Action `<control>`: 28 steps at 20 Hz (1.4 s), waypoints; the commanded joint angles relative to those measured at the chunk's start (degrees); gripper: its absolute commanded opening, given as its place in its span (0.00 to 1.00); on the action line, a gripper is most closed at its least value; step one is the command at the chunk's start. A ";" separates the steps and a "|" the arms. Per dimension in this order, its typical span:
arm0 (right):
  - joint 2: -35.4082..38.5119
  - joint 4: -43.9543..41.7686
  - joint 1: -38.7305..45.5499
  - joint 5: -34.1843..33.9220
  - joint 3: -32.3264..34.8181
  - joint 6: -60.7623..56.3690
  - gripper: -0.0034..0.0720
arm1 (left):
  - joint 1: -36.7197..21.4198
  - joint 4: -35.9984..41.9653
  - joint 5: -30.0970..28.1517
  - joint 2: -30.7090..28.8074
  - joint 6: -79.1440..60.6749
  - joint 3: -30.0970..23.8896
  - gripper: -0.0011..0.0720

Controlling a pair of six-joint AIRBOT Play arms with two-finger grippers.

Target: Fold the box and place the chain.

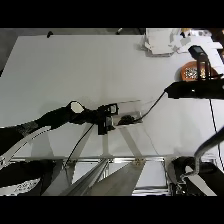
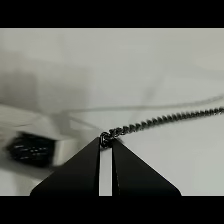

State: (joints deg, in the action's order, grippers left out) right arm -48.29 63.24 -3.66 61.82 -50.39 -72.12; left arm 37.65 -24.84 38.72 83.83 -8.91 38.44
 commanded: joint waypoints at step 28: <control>-1.64 -10.88 -23.41 -7.76 9.68 6.64 0.07 | -0.04 -0.04 0.55 -0.04 -0.02 0.04 0.39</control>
State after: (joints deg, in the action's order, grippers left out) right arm -47.05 51.96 -27.00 54.17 -41.80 -66.22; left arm 37.65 -24.86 39.33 83.83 -8.93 38.44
